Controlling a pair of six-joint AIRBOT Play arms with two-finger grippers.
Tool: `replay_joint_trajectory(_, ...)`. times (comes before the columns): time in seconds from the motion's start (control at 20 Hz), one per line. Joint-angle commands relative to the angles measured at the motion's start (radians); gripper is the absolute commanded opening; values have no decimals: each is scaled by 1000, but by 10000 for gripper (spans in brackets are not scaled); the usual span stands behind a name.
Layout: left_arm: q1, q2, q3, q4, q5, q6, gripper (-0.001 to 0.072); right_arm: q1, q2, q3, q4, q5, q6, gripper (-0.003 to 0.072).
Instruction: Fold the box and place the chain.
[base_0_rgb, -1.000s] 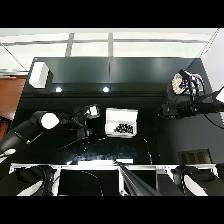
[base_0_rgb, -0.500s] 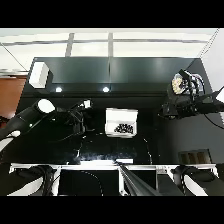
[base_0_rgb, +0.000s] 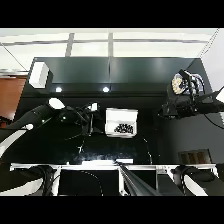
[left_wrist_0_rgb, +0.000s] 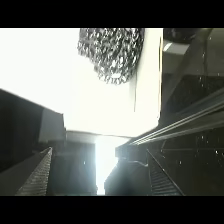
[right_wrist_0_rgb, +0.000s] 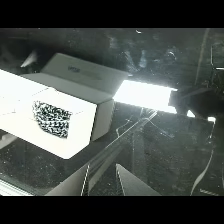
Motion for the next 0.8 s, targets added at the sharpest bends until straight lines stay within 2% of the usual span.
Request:
replay_joint_trajectory(0.0, -19, -34, 8, -74, -4, 31, 718, 12, 1, 0, 0, -1, 0, 204)
replay_joint_trajectory(0.55, -73, -52, 14, -93, 26, 55, 713, 17, 1, 0, -2, -8, 0, 204)
replay_joint_trajectory(0.7, -81, -52, 14, -80, 29, 55, 666, 17, 1, 0, -19, -14, -1, 203)
replay_joint_trajectory(0.75, -82, -52, 14, -79, 29, 55, 580, 17, 0, 0, -37, -27, 0, 203)
